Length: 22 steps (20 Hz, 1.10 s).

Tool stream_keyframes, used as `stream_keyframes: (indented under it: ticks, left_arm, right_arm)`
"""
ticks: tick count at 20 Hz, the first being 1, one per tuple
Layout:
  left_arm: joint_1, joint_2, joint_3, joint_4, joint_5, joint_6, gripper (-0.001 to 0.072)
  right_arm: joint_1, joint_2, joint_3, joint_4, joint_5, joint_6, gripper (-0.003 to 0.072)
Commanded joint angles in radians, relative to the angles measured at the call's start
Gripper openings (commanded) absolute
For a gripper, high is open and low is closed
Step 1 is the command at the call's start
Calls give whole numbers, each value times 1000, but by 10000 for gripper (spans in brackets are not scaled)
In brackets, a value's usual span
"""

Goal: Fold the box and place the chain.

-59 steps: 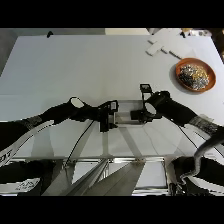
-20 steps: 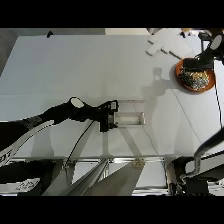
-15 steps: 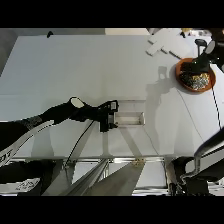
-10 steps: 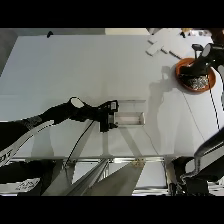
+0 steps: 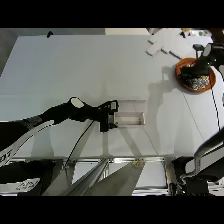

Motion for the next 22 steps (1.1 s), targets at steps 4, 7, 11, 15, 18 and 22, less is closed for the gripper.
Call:
stream_keyframes:
  ticks: [4, 7, 11, 15, 18, 22]
  left_arm:
    - [0, 0, 0, 0, 0, 0, 229]
    - [0, 0, 0, 0, 0, 0, 229]
    - [0, 0, 0, 0, 0, 0, 229]
    - [0, 0, 0, 0, 0, 0, 229]
    - [0, 0, 0, 0, 0, 0, 229]
    - [0, 0, 0, 0, 0, 0, 229]
  right_arm:
    - [0, 185, 1, 2, 63, -53, 12]
    - [0, 276, 0, 55, 138, -91, 11]
    - [1, 408, 0, 191, 222, -137, 11]
    - [1, 555, 0, 349, 293, -192, 11]
    - [1, 653, 0, 410, 343, -200, 11]
    - [17, 779, -17, 518, 391, -220, 11]
